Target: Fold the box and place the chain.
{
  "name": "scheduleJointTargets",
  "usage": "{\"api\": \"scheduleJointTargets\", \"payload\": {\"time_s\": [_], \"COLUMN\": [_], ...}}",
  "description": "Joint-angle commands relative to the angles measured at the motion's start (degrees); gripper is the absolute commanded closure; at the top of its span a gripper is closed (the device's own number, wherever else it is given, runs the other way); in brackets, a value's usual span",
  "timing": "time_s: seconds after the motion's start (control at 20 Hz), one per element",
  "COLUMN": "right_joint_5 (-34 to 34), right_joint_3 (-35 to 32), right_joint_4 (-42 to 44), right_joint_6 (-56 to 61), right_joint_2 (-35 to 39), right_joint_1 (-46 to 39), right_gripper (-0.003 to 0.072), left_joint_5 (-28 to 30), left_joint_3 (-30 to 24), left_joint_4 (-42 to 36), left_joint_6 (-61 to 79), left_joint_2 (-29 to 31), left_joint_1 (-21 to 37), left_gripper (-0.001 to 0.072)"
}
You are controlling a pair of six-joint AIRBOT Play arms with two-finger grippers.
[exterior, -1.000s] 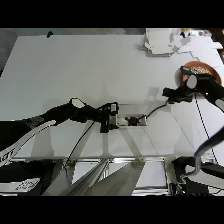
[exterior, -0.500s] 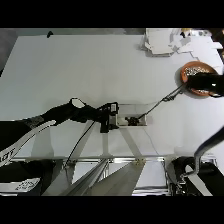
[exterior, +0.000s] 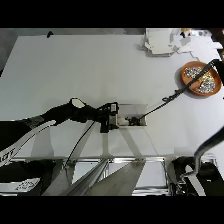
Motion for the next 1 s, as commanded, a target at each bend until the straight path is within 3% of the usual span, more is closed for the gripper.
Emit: {"api": "scheduleJointTargets", "payload": {"time_s": [0.0,0.1,0.4,0.8,0.95], "right_joint_5": [2.3,3.6,5.3,13.4,13.2], "right_joint_3": [1.7,1.7,1.6,1.4,1.3], "right_joint_4": [10.7,15.0,16.2,15.0,7.6], "right_joint_6": [-4.1,-5.9,-6.9,-10.1,-9.9], "right_joint_2": [0.8,0.7,-1.7,-17.5,-24.3], "right_joint_1": [0.0,0.0,8.0,19.9,25.8], "right_gripper": [0.0671,0.0671,0.0671,0.0670,0.0670], "left_joint_5": [0.0,0.0,0.0,-0.1,0.0], "left_joint_3": [0.0,0.0,0.0,0.0,0.0], "left_joint_4": [0.0,0.0,0.0,0.0,0.0], "left_joint_6": [0.0,0.0,0.0,0.0,0.0], "left_joint_2": [0.0,0.0,0.0,0.0,0.0], "left_joint_1": [0.0,0.0,0.0,0.0,0.0], "left_gripper": [0.0558,0.0558,0.0558,0.0558,0.0558]}}
